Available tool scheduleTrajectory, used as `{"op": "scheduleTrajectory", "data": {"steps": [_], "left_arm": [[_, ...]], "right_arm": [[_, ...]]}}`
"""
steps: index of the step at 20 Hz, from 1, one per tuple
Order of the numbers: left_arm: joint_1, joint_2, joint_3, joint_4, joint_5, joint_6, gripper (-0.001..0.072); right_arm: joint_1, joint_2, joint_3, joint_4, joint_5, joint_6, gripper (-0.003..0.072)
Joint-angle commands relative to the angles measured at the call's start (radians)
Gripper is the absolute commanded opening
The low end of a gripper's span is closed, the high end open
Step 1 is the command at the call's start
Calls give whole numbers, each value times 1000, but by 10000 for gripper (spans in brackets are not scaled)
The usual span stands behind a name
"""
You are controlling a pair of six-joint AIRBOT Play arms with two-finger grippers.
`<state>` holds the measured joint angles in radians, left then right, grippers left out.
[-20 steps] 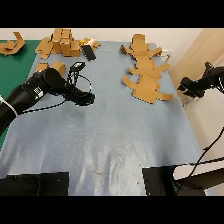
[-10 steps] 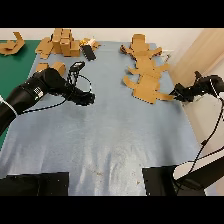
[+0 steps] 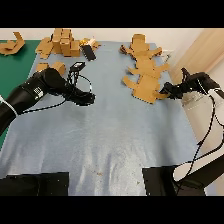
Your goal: Fold the box.
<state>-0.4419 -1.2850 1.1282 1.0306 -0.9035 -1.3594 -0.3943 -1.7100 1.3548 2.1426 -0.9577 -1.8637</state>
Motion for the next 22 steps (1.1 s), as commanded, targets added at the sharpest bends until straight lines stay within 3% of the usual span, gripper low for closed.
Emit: {"op": "scheduleTrajectory", "data": {"steps": [1, 3, 5, 6, 12, 13, 14, 15, 22], "left_arm": [[0, 0, 0, 0, -17, 0, 11], [0, 0, 0, 0, -17, 0, 11], [0, 0, 0, -3, -17, 0, 11], [0, 0, 0, -6, -16, 0, 11], [21, 0, 0, -14, -4, 13, 33], [34, 0, 0, -14, -8, 13, 312], [50, 0, 0, -20, -15, 13, 547], [66, 0, 0, -21, -25, 18, 514], [185, -12, -1, -61, -62, 214, 518]], "right_arm": [[14, -2, 0, 2, 6, -3, 287], [14, -2, 1, 15, 6, -4, 284], [15, -3, 1, 45, 6, -21, 152], [16, -3, 1, 59, -2, -23, 18], [85, 3, -10, 195, -212, -99, 2], [113, 14, -37, 195, -231, -95, 1], [141, 38, -77, 193, -228, -85, 1], [171, 73, -130, 194, -214, -80, 1], [452, 487, -627, 195, -8, -16, 1]]}}
